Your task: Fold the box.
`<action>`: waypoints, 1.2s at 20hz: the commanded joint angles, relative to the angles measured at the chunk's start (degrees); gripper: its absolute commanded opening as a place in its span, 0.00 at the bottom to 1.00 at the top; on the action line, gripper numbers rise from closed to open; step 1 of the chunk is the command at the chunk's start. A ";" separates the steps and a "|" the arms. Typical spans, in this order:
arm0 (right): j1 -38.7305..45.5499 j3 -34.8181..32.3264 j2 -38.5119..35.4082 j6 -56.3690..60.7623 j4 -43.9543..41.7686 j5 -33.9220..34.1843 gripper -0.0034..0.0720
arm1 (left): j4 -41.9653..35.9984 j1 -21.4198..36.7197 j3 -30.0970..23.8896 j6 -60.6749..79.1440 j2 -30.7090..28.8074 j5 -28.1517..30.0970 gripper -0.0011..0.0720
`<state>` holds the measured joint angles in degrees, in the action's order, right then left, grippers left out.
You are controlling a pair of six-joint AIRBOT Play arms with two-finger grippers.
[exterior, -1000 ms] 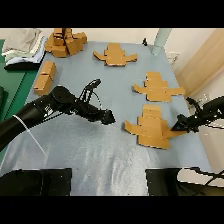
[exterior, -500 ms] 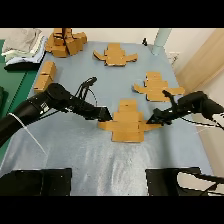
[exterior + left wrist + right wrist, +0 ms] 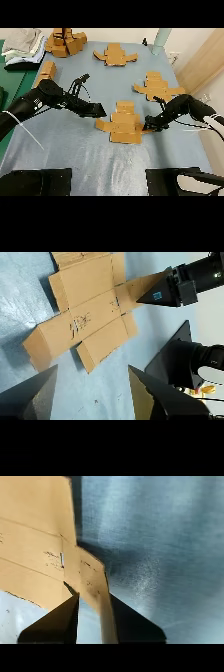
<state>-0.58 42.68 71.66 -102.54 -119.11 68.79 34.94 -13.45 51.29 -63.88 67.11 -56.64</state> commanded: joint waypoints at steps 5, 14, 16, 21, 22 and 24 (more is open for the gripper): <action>-4.52 -0.48 -0.07 -12.33 -14.23 -5.84 0.06 | -0.68 0.63 0.52 0.46 0.04 0.15 0.90; -17.35 -14.10 -14.91 -14.88 -14.16 -19.37 0.05 | -1.79 10.88 0.57 11.85 7.93 -4.92 0.90; -17.84 -15.58 -17.62 -14.25 -14.12 -20.44 0.05 | -5.31 11.58 0.68 15.23 11.98 -5.53 0.90; -17.81 -15.61 -18.40 -14.25 -13.79 -20.41 0.05 | -16.59 10.12 2.56 25.94 21.22 -11.58 0.90; -17.81 -15.61 -18.40 -14.01 -13.66 -20.44 0.05 | -17.59 9.64 3.76 26.36 23.08 -13.29 0.90; -17.81 -15.61 -18.40 -13.99 -13.57 -20.41 0.05 | -17.94 8.63 6.40 26.43 26.62 -15.04 0.90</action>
<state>-18.22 27.33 53.67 -116.81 -132.86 48.88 21.37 -3.79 55.05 -40.93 88.84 -67.61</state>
